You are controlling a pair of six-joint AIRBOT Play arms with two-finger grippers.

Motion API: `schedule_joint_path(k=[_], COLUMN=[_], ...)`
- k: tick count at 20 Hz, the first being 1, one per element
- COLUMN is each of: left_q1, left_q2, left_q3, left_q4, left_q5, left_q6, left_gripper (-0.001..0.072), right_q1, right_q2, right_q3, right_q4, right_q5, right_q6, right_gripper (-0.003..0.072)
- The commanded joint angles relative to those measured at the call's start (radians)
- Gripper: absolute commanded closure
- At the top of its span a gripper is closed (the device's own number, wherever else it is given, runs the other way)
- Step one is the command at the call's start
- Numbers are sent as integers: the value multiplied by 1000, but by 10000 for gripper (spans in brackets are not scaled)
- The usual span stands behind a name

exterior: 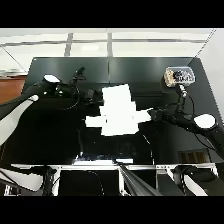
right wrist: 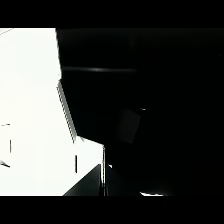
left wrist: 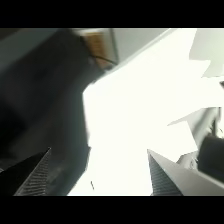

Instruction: Fold the box and place the chain.

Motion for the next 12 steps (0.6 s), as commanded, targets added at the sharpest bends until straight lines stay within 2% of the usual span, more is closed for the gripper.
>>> schedule_joint_path(k=[1,5,6,8,9,11,12], left_q1=[-44,-73,-73,-73,-75,-80,-86], left_q2=[-102,-185,-200,-213,-214,-214,-214], left_q3=[93,173,187,204,208,224,232], left_q4=[-42,-1,17,67,79,79,78], left_q5=[-193,-375,-412,-437,-437,-438,-438], left_q6=[106,151,152,177,195,226,227], left_gripper=[4,26,64,209,304,431,461], right_q1=[1,1,1,1,1,1,1], right_q2=[-1,-1,-1,-1,-1,-1,-1], right_q3=[0,0,0,0,0,0,0], right_q4=[1,0,0,0,0,0,0], right_q5=[23,27,27,27,27,27,27], right_q6=[0,0,0,0,0,0,0], right_gripper=[671,671,671,671,671,671,670])
